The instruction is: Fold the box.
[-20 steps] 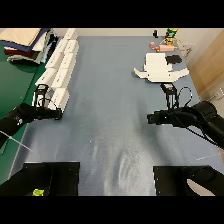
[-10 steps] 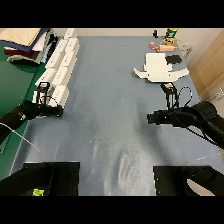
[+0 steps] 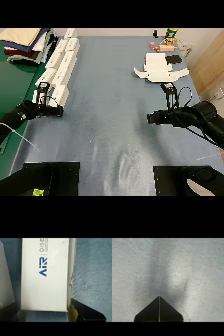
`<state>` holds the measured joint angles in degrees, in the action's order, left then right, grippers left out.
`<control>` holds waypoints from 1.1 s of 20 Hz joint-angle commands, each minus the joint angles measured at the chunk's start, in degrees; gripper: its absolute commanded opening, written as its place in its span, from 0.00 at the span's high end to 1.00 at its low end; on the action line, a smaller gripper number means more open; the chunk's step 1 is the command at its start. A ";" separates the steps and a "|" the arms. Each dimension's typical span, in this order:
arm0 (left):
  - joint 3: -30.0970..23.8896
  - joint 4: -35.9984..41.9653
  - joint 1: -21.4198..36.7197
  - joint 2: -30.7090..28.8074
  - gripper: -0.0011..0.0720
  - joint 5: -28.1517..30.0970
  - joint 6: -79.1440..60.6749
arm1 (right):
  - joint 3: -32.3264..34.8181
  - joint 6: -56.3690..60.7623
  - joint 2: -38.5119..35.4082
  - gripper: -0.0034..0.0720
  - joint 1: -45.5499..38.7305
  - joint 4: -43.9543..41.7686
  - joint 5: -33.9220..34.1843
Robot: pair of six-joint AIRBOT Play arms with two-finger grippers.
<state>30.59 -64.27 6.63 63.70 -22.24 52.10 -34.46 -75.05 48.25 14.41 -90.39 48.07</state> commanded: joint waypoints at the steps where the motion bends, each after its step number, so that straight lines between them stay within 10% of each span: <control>1: 0.09 -0.72 0.31 -1.09 0.02 -3.45 0.02 | -0.04 0.00 0.00 0.95 0.04 -0.07 0.44; 6: 0.31 -1.60 2.91 -8.90 0.02 -11.47 0.07 | -0.04 0.00 0.00 0.95 0.02 -0.04 0.85; 12: 7.10 -4.63 7.02 -18.27 0.02 -36.13 8.04 | -0.04 0.00 0.02 0.95 0.04 -1.20 2.21; 13: 8.46 -4.72 7.04 -19.43 0.16 -38.82 11.06 | -0.04 0.00 0.02 0.95 0.04 -1.99 2.45; 14: 10.16 -4.46 6.91 -20.37 0.69 -41.38 13.99 | -0.04 -0.02 0.02 0.95 0.04 -3.15 2.43; 15: 11.89 -3.72 6.45 -20.85 0.97 -43.41 12.79 | -0.13 -0.02 0.02 0.95 0.09 -4.55 2.38; 22: 30.12 -1.01 -11.23 -5.16 0.97 -45.33 17.09 | -13.16 -6.08 9.55 0.95 2.60 -10.45 2.95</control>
<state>53.45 -65.80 2.26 51.44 -65.39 65.93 -41.47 -79.29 53.01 15.75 -98.72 50.26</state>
